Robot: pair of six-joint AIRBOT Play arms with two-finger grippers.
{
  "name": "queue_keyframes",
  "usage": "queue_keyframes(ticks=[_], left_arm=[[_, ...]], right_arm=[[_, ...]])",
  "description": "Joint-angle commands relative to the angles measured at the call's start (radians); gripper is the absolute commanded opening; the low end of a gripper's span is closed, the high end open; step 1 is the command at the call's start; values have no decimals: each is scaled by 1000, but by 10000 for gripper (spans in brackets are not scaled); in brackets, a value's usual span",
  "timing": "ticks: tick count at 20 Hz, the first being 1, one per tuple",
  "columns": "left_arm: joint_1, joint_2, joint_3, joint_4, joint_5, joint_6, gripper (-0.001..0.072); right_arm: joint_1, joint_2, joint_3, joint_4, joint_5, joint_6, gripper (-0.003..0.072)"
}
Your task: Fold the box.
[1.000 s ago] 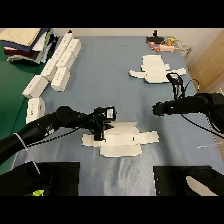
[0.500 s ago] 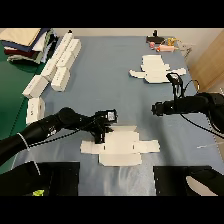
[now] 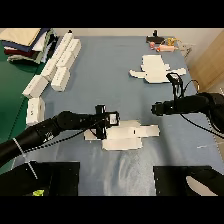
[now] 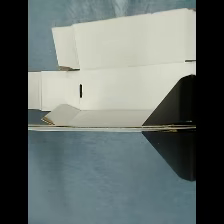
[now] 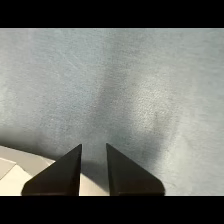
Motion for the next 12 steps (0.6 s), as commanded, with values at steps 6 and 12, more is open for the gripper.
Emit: queue_keyframes(ticks=[6,12], left_arm=[[-79,-11,-73,13,154,-36,14],[-79,4,-72,13,25,-71,14]], right_arm=[[0,1,0,14,0,0,242],[0,1,0,15,0,0,242]])
